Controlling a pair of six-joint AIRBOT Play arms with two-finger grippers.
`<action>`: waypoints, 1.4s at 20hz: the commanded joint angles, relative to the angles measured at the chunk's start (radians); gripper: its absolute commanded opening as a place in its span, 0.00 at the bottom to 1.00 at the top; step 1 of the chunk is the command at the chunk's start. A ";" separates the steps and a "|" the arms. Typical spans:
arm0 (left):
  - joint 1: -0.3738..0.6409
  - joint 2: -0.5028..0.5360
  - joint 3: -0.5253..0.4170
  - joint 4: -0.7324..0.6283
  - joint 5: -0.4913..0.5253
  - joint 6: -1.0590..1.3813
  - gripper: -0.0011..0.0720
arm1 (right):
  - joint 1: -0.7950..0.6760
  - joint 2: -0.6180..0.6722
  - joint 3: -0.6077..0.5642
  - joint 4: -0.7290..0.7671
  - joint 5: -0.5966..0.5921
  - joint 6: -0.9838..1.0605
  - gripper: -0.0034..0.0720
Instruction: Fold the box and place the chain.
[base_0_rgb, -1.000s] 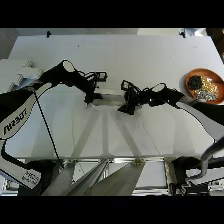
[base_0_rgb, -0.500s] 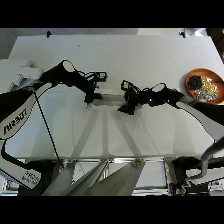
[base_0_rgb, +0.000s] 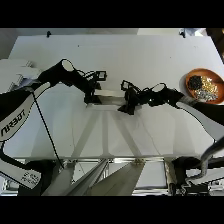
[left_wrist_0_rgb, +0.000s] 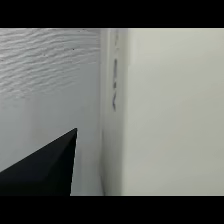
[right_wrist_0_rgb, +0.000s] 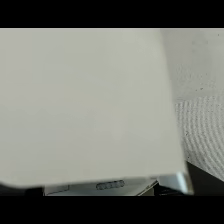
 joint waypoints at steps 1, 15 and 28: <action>0.004 0.037 0.001 0.065 -0.063 -0.029 0.73 | -0.001 0.001 0.000 0.000 0.002 0.002 0.49; 0.142 0.352 -0.178 0.011 -0.207 0.009 0.03 | -0.001 0.001 0.000 0.000 0.002 0.002 0.49; -0.003 0.343 -0.223 -0.214 0.412 0.185 0.03 | -0.001 0.001 0.000 0.000 0.002 0.002 0.49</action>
